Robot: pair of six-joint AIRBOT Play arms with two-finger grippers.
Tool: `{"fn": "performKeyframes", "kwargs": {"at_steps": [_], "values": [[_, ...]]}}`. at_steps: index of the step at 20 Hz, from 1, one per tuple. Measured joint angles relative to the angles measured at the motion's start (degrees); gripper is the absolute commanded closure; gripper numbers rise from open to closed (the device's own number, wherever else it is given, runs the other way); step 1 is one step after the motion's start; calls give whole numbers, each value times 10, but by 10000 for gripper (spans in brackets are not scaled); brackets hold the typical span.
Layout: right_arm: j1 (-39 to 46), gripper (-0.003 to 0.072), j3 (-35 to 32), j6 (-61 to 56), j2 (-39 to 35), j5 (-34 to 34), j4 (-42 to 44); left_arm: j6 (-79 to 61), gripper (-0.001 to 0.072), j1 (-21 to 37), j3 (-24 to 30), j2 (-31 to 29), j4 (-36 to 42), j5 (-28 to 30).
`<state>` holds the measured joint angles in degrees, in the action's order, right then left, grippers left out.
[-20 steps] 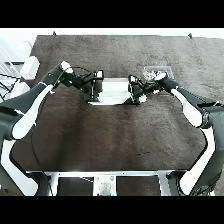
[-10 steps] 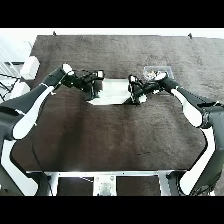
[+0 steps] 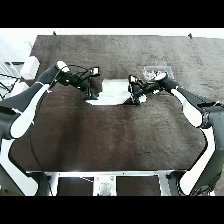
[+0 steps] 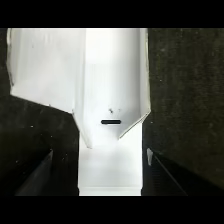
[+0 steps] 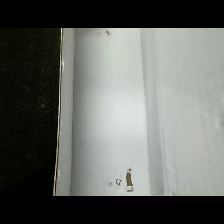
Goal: Fold the box and place the chain.
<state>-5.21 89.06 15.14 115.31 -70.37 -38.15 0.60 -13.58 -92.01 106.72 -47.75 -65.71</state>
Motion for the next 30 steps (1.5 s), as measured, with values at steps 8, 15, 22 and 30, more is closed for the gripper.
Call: {"fn": "performKeyframes", "kwargs": {"at_steps": [8,15,22,30], "values": [[0,192,0,0,0,0,0,-22,38,-16,26,5,2,35],[0,192,0,-1,0,0,0,-22,68,-26,30,13,0,61],[0,192,0,-1,0,0,0,-21,362,-28,30,15,2,68],[0,192,0,-1,0,1,0,-22,423,-31,30,15,22,66]]}}
